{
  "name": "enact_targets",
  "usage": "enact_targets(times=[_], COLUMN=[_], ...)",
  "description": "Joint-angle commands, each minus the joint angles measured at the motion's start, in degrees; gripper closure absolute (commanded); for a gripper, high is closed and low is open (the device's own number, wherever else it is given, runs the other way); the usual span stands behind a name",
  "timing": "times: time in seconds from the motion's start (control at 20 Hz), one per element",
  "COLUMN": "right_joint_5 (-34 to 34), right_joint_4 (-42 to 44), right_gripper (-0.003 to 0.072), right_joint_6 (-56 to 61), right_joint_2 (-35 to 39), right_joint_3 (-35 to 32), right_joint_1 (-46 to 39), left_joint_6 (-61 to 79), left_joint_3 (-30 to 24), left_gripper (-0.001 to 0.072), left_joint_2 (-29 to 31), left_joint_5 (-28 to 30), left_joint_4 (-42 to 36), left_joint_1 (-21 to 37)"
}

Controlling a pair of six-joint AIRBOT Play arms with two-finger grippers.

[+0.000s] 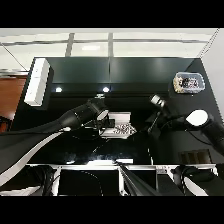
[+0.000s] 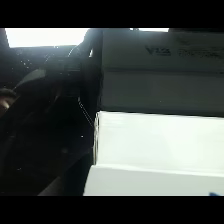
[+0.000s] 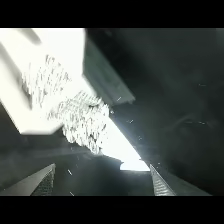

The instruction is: Fold the box and place the chain.

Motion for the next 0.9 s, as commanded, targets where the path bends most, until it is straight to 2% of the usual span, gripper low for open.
enact_targets(times=[0.0, 0.2, 0.3, 0.85], right_joint_5=[-6.80, -9.60, -12.39, -16.11], right_joint_4=[1.01, 9.60, 12.94, 12.85], right_gripper=[-0.0034, -0.0034, -0.0034, -0.0034], right_joint_6=[-19.98, -31.15, -32.72, -32.74], right_joint_2=[-2.56, -7.65, -8.66, -11.43], right_joint_3=[-3.39, -3.39, -3.37, -3.37], right_joint_1=[5.51, 9.33, 9.35, 9.35], left_joint_6=[0.00, 0.00, 0.00, 0.00], left_joint_3=[-0.02, -0.02, -0.02, -0.02], left_gripper=[0.0679, 0.0679, 0.0679, 0.0679], left_joint_2=[0.02, 0.02, 0.02, 0.02], left_joint_5=[-0.04, -0.07, -0.07, -0.04], left_joint_4=[0.02, 0.02, 0.00, 0.00], left_joint_1=[0.04, 0.04, 0.02, 0.04])
